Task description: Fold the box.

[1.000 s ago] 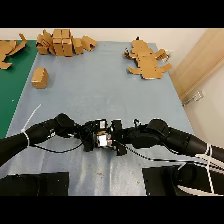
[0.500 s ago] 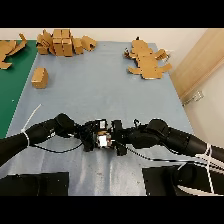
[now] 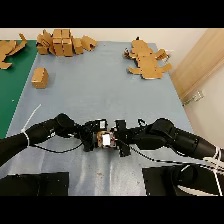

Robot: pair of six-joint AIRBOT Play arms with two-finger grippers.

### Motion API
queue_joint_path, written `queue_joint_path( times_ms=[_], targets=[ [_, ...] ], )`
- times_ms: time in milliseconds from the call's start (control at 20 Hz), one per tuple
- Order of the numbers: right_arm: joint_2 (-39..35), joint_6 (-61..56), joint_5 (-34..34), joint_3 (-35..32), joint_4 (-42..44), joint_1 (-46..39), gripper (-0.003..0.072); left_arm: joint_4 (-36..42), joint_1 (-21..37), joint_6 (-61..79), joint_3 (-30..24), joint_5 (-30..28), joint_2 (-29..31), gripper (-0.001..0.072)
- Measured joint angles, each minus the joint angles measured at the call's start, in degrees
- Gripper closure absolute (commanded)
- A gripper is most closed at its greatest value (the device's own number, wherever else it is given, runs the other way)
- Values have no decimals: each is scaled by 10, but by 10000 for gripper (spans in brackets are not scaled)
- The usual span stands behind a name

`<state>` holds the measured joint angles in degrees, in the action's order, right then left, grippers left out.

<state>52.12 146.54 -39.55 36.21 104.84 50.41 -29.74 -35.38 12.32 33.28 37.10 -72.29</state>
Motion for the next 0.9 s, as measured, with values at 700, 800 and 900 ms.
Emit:
queue_joint_path(
  times_ms=[700, 800, 900],
  targets=[
    [40, -166, 34, 0, -195, 68, 408, 0, 0, 0, 0, 0, 0, 97],
    [41, -196, 33, 3, -229, 73, 408, 1, 0, -2, 0, 0, 0, 98],
    [39, -212, 33, 5, -248, 83, 408, 0, 0, -1, 0, 1, 0, 98]
  ],
)
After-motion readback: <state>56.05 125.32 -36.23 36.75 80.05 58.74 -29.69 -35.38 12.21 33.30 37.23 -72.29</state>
